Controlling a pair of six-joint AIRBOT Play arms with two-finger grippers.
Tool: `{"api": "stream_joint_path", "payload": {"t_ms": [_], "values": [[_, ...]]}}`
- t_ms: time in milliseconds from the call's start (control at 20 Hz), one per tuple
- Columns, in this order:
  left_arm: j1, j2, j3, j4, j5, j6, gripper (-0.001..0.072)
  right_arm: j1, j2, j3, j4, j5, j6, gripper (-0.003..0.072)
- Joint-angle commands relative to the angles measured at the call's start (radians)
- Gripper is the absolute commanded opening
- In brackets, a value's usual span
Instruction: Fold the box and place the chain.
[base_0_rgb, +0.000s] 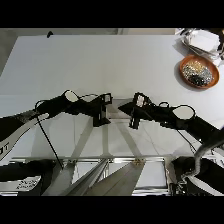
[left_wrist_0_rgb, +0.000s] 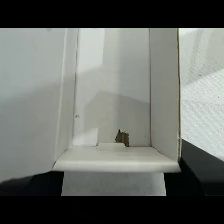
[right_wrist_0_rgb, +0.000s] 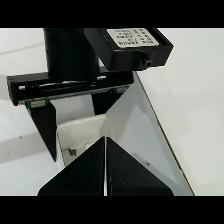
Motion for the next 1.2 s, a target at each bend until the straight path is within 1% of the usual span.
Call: {"api": "stream_joint_path", "payload": {"t_ms": [0, 250, 350, 500, 600, 800, 1000, 1150], "values": [[0.000, -0.001, -0.001, 0.006, 0.005, -0.005, 0.0432, 0.000, -0.002, 0.000, 0.005, -0.001, 0.007, 0.0009], [0.000, -0.001, -0.001, 0.006, 0.004, -0.005, 0.0432, 0.000, -0.013, 0.000, -0.001, -0.005, 0.072, 0.0005], [0.000, -0.001, -0.001, 0.006, 0.005, -0.005, 0.0432, -0.014, -0.029, 0.000, -0.037, 0.011, 0.117, 0.0005], [0.000, -0.001, -0.001, 0.006, 0.005, -0.005, 0.0432, -0.088, -0.039, 0.010, -0.090, 0.050, 0.221, 0.0005], [0.000, -0.001, -0.001, 0.006, 0.005, -0.005, 0.0432, -0.153, -0.052, 0.035, -0.101, 0.046, 0.240, 0.0005], [0.000, -0.001, -0.001, 0.006, 0.005, -0.005, 0.0432, -0.245, -0.137, 0.085, -0.101, 0.049, 0.266, 0.0005], [0.000, -0.001, -0.001, 0.006, 0.004, -0.005, 0.0432, -0.249, -0.238, 0.085, -0.101, 0.048, 0.291, 0.0007], [0.000, -0.001, -0.001, 0.006, 0.005, -0.005, 0.0432, -0.249, -0.262, 0.085, -0.106, 0.049, 0.294, 0.0008]]}}
